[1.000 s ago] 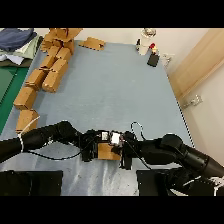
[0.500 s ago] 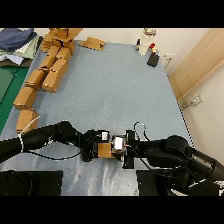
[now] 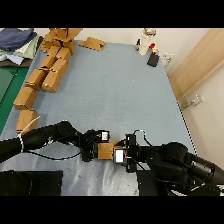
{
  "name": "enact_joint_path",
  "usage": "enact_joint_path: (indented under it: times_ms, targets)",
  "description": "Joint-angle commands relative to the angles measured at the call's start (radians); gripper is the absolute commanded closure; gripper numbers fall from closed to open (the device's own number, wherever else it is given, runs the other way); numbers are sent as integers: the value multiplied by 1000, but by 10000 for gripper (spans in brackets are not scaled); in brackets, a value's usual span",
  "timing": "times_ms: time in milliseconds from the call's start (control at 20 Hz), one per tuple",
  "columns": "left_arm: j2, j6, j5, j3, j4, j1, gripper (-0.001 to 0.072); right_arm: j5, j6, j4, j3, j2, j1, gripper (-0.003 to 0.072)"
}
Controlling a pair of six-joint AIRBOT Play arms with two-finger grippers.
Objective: Fold the box.
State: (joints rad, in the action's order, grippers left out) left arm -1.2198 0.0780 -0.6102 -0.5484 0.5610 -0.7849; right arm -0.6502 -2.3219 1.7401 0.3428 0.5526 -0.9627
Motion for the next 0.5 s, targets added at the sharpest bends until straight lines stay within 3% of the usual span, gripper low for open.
enact_joint_path:
  times_ms: [0,250,450]
  targets:
    - [0,0,0,-1,0,1,198,92,21,-105,-39,-10,-17,231]
    - [0,0,0,-1,0,1,198,118,18,-82,-61,-12,-18,232]
    - [0,0,0,-1,0,1,197,68,63,-58,-62,-25,-74,232]
